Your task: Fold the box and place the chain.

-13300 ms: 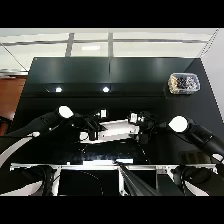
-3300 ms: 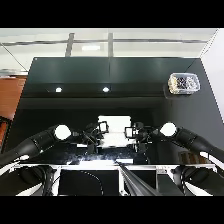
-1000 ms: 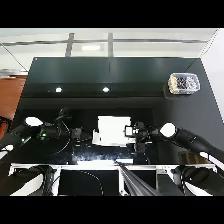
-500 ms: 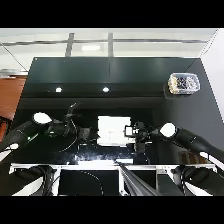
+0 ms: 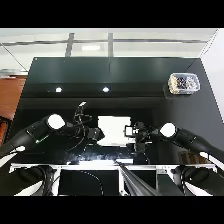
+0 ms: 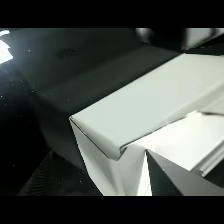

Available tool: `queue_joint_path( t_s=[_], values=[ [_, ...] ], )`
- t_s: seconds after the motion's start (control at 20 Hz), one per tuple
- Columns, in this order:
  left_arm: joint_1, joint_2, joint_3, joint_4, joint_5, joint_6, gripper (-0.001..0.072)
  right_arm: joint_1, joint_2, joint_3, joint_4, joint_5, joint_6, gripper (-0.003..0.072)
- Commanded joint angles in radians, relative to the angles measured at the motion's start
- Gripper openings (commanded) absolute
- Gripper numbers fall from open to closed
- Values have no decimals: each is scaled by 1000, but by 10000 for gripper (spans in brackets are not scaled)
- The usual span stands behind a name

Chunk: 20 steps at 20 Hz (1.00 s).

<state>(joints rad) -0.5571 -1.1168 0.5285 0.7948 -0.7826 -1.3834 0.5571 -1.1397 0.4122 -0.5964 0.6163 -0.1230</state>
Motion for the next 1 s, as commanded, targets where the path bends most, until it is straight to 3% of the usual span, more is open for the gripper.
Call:
queue_joint_path(
  t_s=[0.0,0.25,0.4,0.45,0.5,0.6,0.65,0.7,0.95],
  values=[
    [-94,-3,58,248,22,-289,699,0,0,0,0,0,0,200],
    [-247,-41,147,565,-48,-666,699,0,0,0,0,0,0,200],
    [-301,-82,199,623,-140,-795,674,0,0,0,0,0,0,200],
    [-309,-97,217,626,-179,-846,647,0,0,0,0,0,0,201],
    [-315,-108,230,626,-199,-880,557,0,0,0,0,0,0,200],
    [-338,-117,249,634,-197,-880,476,0,0,0,0,0,0,200],
    [-341,-121,257,637,-198,-881,411,0,0,0,0,0,0,200],
    [-341,-125,261,637,-198,-881,290,0,0,0,0,0,0,200],
    [-341,-145,279,645,-198,-930,265,0,0,0,0,0,0,200]
  ],
)
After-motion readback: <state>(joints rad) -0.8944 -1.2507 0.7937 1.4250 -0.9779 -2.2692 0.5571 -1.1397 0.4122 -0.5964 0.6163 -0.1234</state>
